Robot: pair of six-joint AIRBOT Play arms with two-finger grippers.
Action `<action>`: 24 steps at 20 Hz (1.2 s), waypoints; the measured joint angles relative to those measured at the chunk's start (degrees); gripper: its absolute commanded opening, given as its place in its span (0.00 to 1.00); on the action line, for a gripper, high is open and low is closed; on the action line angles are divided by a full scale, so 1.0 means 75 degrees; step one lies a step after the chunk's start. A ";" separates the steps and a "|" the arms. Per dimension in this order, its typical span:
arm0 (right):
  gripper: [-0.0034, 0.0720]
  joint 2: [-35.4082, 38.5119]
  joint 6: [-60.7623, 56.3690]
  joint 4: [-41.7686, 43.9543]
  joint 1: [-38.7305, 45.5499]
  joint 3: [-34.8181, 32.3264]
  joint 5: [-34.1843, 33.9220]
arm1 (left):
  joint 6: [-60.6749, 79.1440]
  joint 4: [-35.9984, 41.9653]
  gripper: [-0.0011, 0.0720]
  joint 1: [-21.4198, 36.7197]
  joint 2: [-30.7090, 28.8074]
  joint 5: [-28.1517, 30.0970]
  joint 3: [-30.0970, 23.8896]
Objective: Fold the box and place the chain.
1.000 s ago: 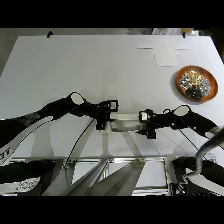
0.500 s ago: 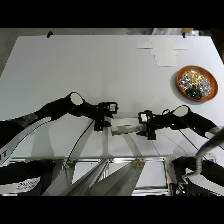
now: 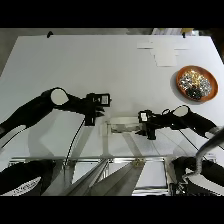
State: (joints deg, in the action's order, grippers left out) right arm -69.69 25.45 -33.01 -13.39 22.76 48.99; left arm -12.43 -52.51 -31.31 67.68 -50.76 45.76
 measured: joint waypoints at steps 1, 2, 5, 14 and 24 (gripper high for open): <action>0.57 0.0000 0.0003 -0.0003 0.0000 0.0000 0.0003 | -0.0452 -0.0224 0.02 -0.0079 -0.0286 -0.0102 0.0000; 0.57 0.0000 0.0006 -0.0009 0.0000 0.0000 0.0003 | -0.0801 -0.0388 0.02 -0.0195 -0.0522 -0.0236 0.0000; 0.57 0.0000 0.0009 -0.0017 0.0000 0.0000 0.0006 | -0.1609 -0.0659 0.02 -0.0813 -0.0933 -0.0589 -0.0012; 0.57 -0.0003 0.0015 -0.0023 0.0000 0.0000 0.0012 | -0.3223 -0.0003 0.02 -0.2017 0.0210 0.2576 -0.0102; 0.57 -0.0003 0.0003 -0.0006 0.0003 -0.0003 0.0009 | -0.5225 0.0117 0.03 -0.2020 0.1521 0.4631 -0.0105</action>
